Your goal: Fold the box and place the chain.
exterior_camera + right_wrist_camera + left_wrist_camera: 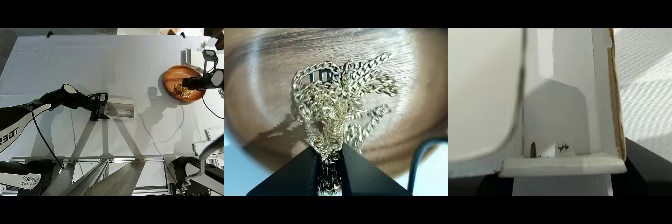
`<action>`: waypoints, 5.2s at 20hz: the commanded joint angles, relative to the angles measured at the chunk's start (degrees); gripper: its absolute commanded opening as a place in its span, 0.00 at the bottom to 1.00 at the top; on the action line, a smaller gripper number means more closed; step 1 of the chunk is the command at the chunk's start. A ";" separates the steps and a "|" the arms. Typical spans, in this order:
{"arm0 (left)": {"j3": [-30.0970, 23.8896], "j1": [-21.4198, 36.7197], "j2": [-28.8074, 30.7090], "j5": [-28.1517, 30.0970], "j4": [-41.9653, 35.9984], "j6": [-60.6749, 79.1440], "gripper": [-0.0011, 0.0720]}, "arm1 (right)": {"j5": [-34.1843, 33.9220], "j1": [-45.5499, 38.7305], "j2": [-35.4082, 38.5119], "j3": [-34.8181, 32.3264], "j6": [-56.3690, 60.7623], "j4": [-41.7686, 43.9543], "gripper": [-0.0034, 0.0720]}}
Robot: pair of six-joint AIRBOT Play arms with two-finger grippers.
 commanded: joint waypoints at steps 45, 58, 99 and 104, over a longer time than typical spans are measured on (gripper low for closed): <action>0.00 0.04 0.02 0.00 0.00 0.02 0.55 | -10.34 45.83 3.67 -2.89 -21.05 29.20 0.06; 0.00 0.04 0.02 -0.02 0.02 0.02 0.55 | -8.15 43.34 0.13 -2.89 -20.72 25.86 0.06; 0.00 0.04 0.02 0.00 0.00 0.02 0.55 | 8.50 19.78 -19.39 -2.89 -101.55 40.09 0.80; 0.00 0.04 0.02 0.00 0.02 0.02 0.55 | 8.46 19.96 -20.35 -2.89 -99.51 39.58 0.20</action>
